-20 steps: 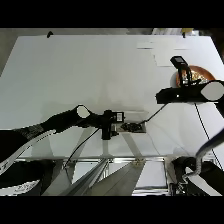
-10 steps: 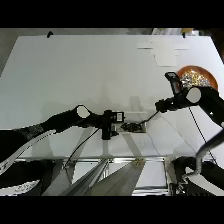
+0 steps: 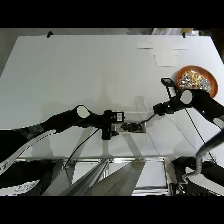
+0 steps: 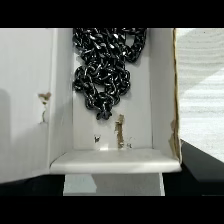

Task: Fold the box and place the chain.

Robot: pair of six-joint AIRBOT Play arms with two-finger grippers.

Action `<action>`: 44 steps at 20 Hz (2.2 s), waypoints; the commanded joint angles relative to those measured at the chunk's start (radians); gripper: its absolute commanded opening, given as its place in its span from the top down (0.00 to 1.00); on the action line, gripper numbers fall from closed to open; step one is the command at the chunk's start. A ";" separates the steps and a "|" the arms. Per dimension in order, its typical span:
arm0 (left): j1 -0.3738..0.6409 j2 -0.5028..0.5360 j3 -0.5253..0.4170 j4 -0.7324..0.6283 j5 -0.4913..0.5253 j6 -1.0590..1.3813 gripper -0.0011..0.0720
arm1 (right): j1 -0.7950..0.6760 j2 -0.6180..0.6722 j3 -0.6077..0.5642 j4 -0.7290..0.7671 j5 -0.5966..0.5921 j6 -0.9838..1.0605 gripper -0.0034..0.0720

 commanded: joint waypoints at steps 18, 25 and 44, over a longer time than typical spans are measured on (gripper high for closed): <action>0.001 0.000 0.000 0.000 0.000 0.000 0.70 | 0.001 0.108 -0.001 0.024 0.163 0.016 0.94; 0.001 0.000 0.000 0.000 0.000 0.000 0.70 | 0.001 0.319 -0.001 0.400 0.349 -0.190 0.94; 0.001 0.000 0.000 0.000 0.000 0.000 0.70 | 0.318 0.380 -0.038 0.590 0.113 -0.314 0.93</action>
